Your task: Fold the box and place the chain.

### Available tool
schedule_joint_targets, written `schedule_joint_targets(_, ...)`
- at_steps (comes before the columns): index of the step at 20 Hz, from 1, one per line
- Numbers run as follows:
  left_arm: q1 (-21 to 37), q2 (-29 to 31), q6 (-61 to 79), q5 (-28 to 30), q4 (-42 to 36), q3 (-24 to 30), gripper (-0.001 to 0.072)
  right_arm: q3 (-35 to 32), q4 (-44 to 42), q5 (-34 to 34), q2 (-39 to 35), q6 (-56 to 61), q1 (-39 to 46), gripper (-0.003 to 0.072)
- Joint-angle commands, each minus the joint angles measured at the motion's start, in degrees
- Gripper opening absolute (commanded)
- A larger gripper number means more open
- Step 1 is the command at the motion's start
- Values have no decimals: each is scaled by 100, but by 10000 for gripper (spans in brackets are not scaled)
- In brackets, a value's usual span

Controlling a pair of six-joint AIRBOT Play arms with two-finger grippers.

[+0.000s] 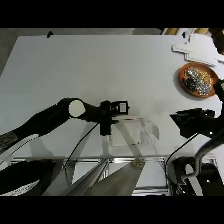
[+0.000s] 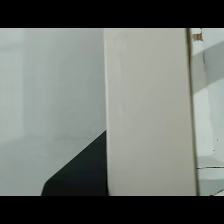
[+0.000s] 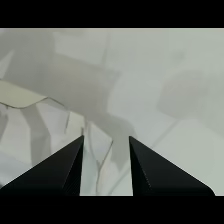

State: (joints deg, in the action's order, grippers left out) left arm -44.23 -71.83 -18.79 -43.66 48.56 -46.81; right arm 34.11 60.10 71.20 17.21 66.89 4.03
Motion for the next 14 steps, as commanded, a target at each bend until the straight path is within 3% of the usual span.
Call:
schedule_joint_targets(1,28,-13,1521,323,-391,273,3,-2,-63,37,-4,-164,-4,321)
schedule_joint_targets(5,44,-448,2173,341,-1005,260,2,-17,-81,44,-4,-295,-4,321)
schedule_joint_targets(14,256,-835,2304,531,-1038,-138,2,-20,-63,39,-2,-603,-4,320)
